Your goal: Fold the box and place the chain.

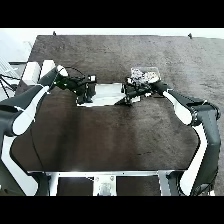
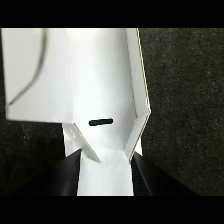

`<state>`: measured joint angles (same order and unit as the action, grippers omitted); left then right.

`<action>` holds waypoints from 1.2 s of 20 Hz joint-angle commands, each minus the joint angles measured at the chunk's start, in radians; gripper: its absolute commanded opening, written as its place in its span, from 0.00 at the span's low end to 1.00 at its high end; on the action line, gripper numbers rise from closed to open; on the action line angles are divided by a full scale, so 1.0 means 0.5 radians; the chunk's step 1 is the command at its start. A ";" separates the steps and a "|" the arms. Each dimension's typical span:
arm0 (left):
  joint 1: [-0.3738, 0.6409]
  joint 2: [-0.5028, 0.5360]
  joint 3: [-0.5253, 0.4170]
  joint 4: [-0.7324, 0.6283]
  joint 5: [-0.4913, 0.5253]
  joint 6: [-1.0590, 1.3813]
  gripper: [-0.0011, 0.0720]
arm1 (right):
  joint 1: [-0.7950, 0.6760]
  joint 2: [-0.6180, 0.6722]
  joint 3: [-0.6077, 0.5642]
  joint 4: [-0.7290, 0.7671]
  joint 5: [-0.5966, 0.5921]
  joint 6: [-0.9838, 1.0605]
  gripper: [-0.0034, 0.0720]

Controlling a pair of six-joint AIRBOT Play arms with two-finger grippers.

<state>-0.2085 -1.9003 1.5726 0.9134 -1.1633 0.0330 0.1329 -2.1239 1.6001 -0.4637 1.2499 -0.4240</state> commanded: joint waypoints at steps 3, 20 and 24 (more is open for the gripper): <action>-0.022 -0.002 -0.001 -0.019 0.007 0.005 0.50 | 0.002 -0.002 -0.001 0.001 0.000 0.001 0.68; -0.022 -0.002 -0.001 -0.079 0.058 0.051 0.17 | 0.002 -0.002 -0.001 0.001 0.000 0.001 0.68; -0.022 -0.002 -0.001 -0.131 0.051 0.063 0.19 | 0.002 -0.002 -0.001 0.001 0.000 0.001 0.68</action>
